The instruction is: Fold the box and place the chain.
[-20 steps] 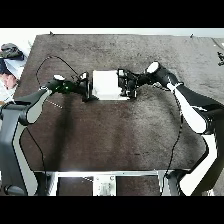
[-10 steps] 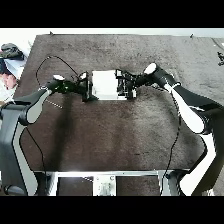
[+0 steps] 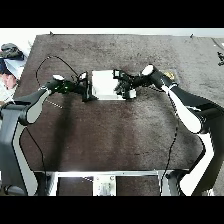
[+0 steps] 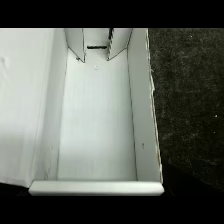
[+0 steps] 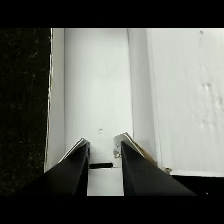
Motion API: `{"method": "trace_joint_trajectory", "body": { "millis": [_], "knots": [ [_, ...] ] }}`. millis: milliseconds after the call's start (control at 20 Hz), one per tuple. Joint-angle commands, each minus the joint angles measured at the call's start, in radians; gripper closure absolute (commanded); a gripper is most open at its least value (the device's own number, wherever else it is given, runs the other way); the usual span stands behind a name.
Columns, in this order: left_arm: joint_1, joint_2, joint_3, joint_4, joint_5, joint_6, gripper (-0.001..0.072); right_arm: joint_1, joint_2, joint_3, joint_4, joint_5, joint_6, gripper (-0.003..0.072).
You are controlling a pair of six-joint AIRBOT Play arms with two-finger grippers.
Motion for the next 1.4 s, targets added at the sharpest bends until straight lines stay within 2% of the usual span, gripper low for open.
{"method": "trace_joint_trajectory", "body": {
  "millis": [0,50,100,150,250,300,350,500,550,650,700,750,800,850,900,1200,1350],
  "knots": [
    [0.0,-0.001,0.0,0.0,0.0,0.0,0.0291,0.002,-0.001,0.0,0.005,-0.006,-0.001,0.0462],
    [0.0,-0.001,0.0,0.0,0.0,0.0,0.0291,0.002,-0.001,0.0,0.005,-0.006,-0.001,0.045],
    [0.0,-0.001,0.0,0.0,0.0,0.0,0.0291,0.002,-0.001,0.0,0.005,-0.006,-0.001,0.036],
    [0.0,-0.001,0.0,0.0,0.0,0.0,0.0291,0.002,-0.001,0.0,0.005,-0.006,-0.001,0.032],
    [0.0,-0.001,0.0,0.0,0.0,0.0,0.0291,0.002,-0.001,0.0,0.005,-0.001,-0.002,0.0318],
    [0.0,-0.001,0.0,0.0,0.0,0.0,0.0291,0.001,-0.001,0.0,0.005,0.001,-0.001,0.0278],
    [0.0,-0.001,0.0,0.0,0.0,0.0,0.0291,0.001,-0.001,0.0,0.005,-0.002,-0.001,-0.0013],
    [0.0,-0.001,0.0,0.0,0.0,0.0,0.0291,0.001,-0.001,0.0,0.003,-0.002,0.0,-0.0019],
    [0.0,-0.001,0.0,0.0,0.0,0.0,0.0291,0.001,0.0,0.0,0.001,-0.002,0.0,0.009],
    [0.0,-0.001,0.0,0.0,0.0,0.0,0.0291,-0.002,0.0,0.0,0.0,-0.001,0.012,0.0197],
    [0.0,-0.001,0.0,0.0,0.0,0.0,0.0291,-0.007,0.003,0.0,-0.007,0.001,0.04,0.0392],
    [0.0,-0.001,0.0,0.0,0.0,0.0,0.0291,-0.015,0.008,0.0,-0.023,0.002,0.095,0.0413],
    [0.0,-0.001,0.0,0.0,0.0,0.0,0.0291,-0.024,0.016,0.0,-0.044,0.005,0.151,0.0468],
    [0.0,-0.001,0.0,0.0,0.0,0.0,0.0291,-0.037,0.027,0.0,-0.066,0.019,0.2,0.0627],
    [0.0,-0.001,0.0,0.0,0.0,0.0,0.0291,-0.051,0.038,0.0,-0.071,0.035,0.254,0.0655],
    [0.0,-0.001,0.0,0.0,0.0,0.0,0.0291,-0.158,0.118,0.0,-0.068,0.09,0.768,0.0656],
    [0.0,-0.001,0.0,0.0,0.0,0.0,0.0291,-0.235,0.122,0.0,-0.051,0.12,0.939,0.0655]
  ]
}}
